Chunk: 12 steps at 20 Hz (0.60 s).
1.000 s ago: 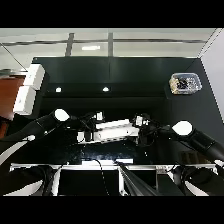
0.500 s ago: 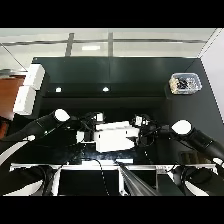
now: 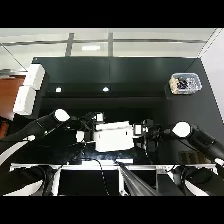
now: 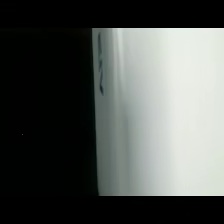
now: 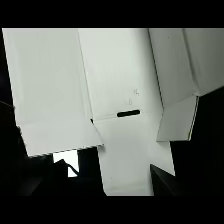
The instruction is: Fold the box and place the chain.
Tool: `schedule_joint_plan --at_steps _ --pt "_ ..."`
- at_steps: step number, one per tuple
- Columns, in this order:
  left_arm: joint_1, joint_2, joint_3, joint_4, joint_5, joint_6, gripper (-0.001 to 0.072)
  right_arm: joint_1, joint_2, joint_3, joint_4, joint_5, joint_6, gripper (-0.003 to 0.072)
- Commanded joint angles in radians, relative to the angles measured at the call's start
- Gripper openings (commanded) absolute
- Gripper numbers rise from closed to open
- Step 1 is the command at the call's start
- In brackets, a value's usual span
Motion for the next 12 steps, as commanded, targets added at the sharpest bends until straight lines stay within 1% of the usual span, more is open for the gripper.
schedule_joint_plan --at_steps 1,5,8,12 --pt "0.001 -0.001 0.001 0.001 0.001 0.0 0.0033 0.034 0.001 -0.002 -0.068 0.03 0.014 0.0692" --pt "0.001 -0.001 0.001 0.001 0.001 0.0 0.0033 0.12 0.0 -0.017 0.0 0.001 0.014 0.0692" --pt "0.001 -0.003 0.001 0.001 0.001 0.0 0.0033 0.14 -0.001 -0.017 0.02 -0.094 0.027 0.0692" --pt "0.001 -0.005 0.003 0.001 0.0 -0.001 0.0033 0.153 -0.022 -0.017 0.135 -0.157 0.013 0.0692"
